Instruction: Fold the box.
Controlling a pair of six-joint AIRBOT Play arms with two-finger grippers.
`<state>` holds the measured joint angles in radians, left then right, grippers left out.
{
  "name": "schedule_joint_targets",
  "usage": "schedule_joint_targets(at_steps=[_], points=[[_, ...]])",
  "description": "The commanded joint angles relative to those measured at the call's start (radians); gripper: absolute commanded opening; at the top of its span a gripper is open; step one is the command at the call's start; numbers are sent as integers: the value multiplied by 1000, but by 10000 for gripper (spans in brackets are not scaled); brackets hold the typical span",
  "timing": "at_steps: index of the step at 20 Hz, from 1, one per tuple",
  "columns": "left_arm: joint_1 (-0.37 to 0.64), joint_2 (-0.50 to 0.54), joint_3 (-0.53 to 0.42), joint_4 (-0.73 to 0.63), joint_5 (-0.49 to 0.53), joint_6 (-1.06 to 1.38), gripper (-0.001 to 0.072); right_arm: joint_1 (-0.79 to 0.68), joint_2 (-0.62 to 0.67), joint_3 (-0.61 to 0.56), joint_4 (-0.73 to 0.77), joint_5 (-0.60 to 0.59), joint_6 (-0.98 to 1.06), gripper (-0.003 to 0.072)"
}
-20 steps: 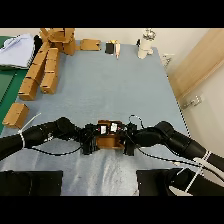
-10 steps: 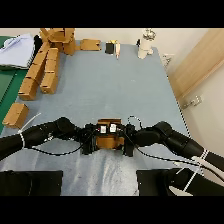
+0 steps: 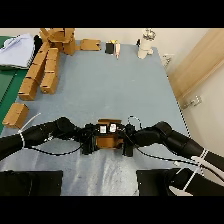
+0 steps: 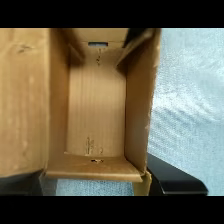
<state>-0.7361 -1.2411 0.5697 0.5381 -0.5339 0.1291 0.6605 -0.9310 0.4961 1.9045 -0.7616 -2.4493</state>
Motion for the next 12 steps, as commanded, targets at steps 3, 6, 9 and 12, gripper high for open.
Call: schedule_joint_targets(at_steps=[3, 6, 9, 12], points=[[0, 1, 1, 1, 1, 2, 609, -5, 39, 11, -352, -179, 439, 5], [0, 1, 1, 1, 1, 2, 610, -5, 82, 37, -508, -310, 694, 4], [0, 1, 1, 0, 0, 2, 610, -7, 137, 77, -583, -427, 932, 4], [0, 1, 1, 1, 1, 2, 609, -48, 166, 84, -632, -543, 1215, 3]])
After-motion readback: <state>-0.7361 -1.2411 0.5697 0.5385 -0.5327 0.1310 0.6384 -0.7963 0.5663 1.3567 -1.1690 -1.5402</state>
